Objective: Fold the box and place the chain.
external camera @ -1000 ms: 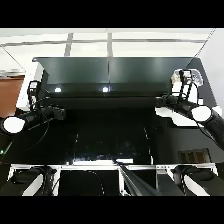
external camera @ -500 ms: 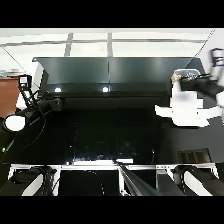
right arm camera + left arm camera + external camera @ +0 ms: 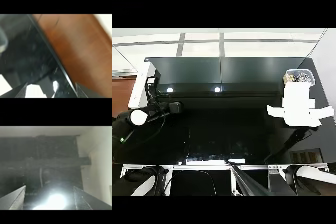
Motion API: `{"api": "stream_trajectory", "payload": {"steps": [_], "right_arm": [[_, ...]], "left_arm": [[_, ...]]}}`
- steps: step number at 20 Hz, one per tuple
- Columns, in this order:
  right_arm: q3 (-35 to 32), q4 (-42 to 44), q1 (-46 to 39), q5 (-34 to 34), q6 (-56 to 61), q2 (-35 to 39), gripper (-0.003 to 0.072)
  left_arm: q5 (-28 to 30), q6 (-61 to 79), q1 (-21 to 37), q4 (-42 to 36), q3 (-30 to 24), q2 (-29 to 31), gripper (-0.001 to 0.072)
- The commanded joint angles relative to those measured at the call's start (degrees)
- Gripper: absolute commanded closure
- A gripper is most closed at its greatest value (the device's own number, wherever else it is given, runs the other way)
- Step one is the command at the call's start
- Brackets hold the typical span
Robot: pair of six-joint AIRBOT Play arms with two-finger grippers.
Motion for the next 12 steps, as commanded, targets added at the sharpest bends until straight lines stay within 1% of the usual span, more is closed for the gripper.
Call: {"api": "stream_trajectory", "payload": {"steps": [1,4,8,9,11,12], "right_arm": [[6.49,3.13,-2.89,12.66,-12.09,-8.44,-0.002],[6.47,3.96,-2.54,16.15,-14.67,-12.48,-0.002],[6.47,3.98,0.87,15.74,-16.63,-15.41,-0.0018],[6.47,3.56,1.57,15.56,-16.61,-15.52,0.005],[6.47,0.85,2.54,16.44,-16.17,-15.5,0.0248],[6.47,-0.15,2.71,17.92,-16.09,-15.37,0.0419]], "left_arm": [[-4.66,-9.77,-0.11,7.67,3.06,-2.27,0.0009],[-4.81,-9.62,-0.11,7.5,3.04,-2.27,0.001],[-4.66,-8.92,-0.13,7.48,3.06,-2.27,0.0011],[-4.79,-8.94,-0.13,7.48,3.06,-2.27,0.0011],[-4.83,-8.92,-0.11,7.5,3.06,-2.27,0.0011],[-4.83,-8.92,-0.11,7.5,3.06,-2.27,0.0011]]}}
